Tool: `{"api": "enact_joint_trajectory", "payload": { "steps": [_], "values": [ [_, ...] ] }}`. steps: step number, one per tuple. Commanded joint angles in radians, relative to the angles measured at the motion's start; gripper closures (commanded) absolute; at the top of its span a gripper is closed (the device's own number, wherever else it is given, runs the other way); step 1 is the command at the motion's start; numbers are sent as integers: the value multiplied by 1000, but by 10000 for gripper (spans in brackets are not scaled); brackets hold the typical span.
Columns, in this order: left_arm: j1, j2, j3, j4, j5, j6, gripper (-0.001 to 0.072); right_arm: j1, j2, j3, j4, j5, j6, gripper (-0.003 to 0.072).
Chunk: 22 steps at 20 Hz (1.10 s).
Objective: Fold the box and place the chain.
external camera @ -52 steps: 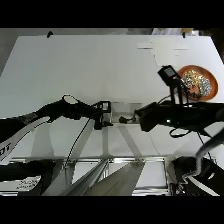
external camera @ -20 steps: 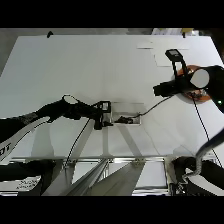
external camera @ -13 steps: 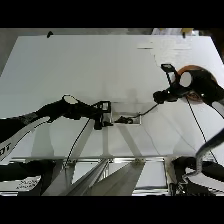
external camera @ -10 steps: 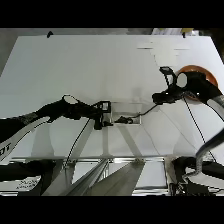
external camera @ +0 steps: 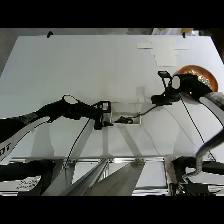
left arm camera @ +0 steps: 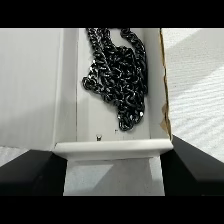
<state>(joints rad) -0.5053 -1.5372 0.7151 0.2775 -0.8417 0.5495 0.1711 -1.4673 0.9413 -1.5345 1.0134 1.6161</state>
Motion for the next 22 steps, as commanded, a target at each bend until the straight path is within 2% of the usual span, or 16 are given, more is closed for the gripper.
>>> {"api": "enact_joint_trajectory", "payload": {
  "steps": [1,2,5,10,14,18,22],
  "values": [
    [1,0,0,0,0,0,680,0,-9,-2,-4,24,-18,650],
    [1,0,0,0,0,0,680,2,-2,-2,-4,33,-41,672],
    [1,0,0,0,0,0,680,3,62,-2,-21,58,-55,672],
    [1,0,0,0,0,0,680,3,271,-2,12,174,-104,672],
    [1,0,0,0,0,0,680,5,465,-3,175,283,-165,672],
    [1,0,0,0,0,0,680,10,633,-3,365,309,-212,672],
    [1,0,0,0,0,0,680,109,722,-3,399,302,-211,672]
  ]
}}
